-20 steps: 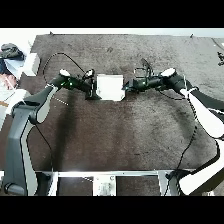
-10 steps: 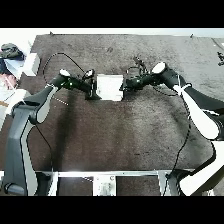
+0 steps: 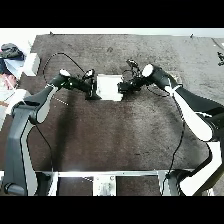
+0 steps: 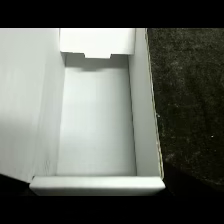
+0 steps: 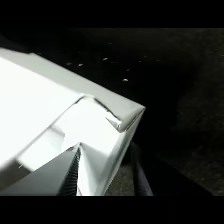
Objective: Fold the box and place the chain.
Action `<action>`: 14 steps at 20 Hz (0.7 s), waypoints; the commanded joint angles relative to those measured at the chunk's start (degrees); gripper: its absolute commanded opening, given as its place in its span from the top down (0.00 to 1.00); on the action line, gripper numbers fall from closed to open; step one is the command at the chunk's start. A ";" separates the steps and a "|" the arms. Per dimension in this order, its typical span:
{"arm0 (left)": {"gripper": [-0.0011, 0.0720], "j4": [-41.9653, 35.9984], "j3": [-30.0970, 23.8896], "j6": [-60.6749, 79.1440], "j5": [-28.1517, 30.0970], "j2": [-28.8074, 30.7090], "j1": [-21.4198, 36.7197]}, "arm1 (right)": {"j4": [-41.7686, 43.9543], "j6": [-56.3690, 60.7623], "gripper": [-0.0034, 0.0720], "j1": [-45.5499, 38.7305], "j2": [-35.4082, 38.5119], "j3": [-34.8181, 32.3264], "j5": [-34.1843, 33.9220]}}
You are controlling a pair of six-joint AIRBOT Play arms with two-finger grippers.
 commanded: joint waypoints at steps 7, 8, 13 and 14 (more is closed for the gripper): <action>0.43 -0.02 0.00 0.02 0.07 -0.02 0.04 | -28.28 23.98 0.50 9.20 -9.70 17.40 14.75; 0.43 -0.02 0.00 0.02 0.09 -0.02 0.04 | -28.65 25.94 0.50 9.27 -10.05 17.40 15.17; 0.43 -0.02 0.00 0.02 0.07 -0.02 0.04 | -29.35 31.78 0.50 9.25 -10.62 17.40 14.93; 0.43 -0.02 0.00 0.02 0.07 -0.02 0.04 | -29.55 32.57 0.50 9.25 -10.64 17.40 14.91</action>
